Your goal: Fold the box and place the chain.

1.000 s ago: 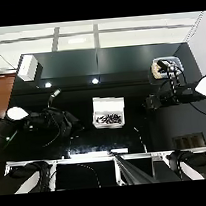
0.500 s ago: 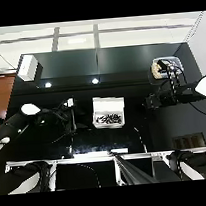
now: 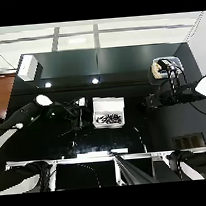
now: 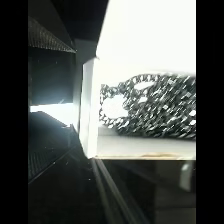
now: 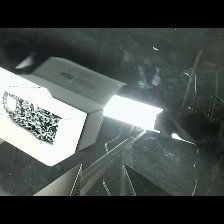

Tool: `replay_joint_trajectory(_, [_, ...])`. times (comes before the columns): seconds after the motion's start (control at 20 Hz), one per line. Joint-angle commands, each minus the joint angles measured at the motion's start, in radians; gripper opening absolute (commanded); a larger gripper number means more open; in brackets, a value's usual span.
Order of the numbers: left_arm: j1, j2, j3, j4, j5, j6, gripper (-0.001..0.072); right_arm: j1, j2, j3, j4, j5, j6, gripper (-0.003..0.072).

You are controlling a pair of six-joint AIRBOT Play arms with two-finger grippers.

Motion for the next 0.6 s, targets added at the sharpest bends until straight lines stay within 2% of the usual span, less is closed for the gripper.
replay_joint_trajectory(0.0, [-0.012, -0.014, 0.010, 0.044, -0.001, -0.016, 0.0704, 0.000, 0.000, 0.000, -0.002, -0.001, -0.001, 0.0326])
replay_joint_trajectory(0.1, [-0.016, -0.014, 0.010, 0.034, 0.001, -0.015, 0.0704, 0.000, 0.000, 0.000, -0.002, -0.004, -0.001, 0.0326])
replay_joint_trajectory(0.25, [-0.024, -0.014, 0.010, -0.053, 0.036, -0.008, 0.0703, 0.000, 0.000, 0.000, -0.001, -0.009, -0.001, 0.0327])
replay_joint_trajectory(0.55, [-0.024, -0.014, 0.010, -0.023, 0.025, 0.009, 0.0703, 0.000, 0.000, 0.000, -0.002, -0.009, -0.001, 0.0326])
